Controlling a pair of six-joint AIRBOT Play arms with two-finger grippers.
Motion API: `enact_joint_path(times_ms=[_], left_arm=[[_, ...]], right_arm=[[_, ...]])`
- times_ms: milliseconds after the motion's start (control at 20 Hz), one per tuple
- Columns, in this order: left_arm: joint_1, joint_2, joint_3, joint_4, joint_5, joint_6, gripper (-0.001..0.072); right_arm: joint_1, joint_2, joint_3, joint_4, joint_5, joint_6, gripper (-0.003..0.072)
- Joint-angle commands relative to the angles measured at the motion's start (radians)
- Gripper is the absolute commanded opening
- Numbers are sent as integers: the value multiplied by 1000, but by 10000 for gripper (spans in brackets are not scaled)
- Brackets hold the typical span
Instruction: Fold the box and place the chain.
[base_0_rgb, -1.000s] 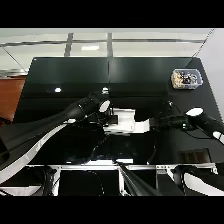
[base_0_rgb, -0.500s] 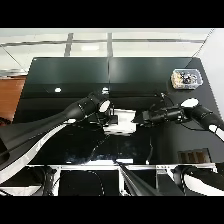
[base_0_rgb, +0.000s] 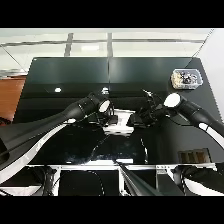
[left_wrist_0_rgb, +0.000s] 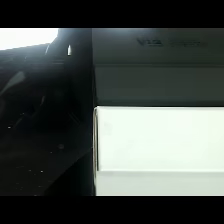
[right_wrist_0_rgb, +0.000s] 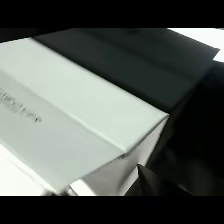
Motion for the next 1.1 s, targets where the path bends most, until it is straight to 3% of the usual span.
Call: enact_joint_path(times_ms=[0, 50, 200, 550, 800, 850, 900, 1000, 1050], left_arm=[[0, 0, 0, 1, -2, 2, 30], [0, 0, 0, 1, -2, 2, 30], [0, 0, 0, 1, -2, 2, 30], [0, 0, 0, 2, -1, 2, 30], [0, 0, 0, 2, -2, 2, 30], [0, 0, 0, 2, -2, 2, 30], [0, 0, 0, 2, -2, 2, 30], [0, 0, 0, 2, -2, 2, 30], [0, 0, 0, 2, -2, 2, 30]], right_arm=[[109, -1, 89, -285, -21, 321, 488], [138, -3, 105, -346, -17, 393, 487], [218, -33, 146, -515, 31, 573, 377], [325, -112, 196, -700, 68, 817, 377], [325, -152, 212, -675, 93, 857, 366], [325, -157, 212, -669, 92, 857, 317], [325, -157, 212, -659, 87, 856, 118], [325, -157, 212, -653, 84, 857, 15], [324, -157, 212, -653, 85, 858, 15]])
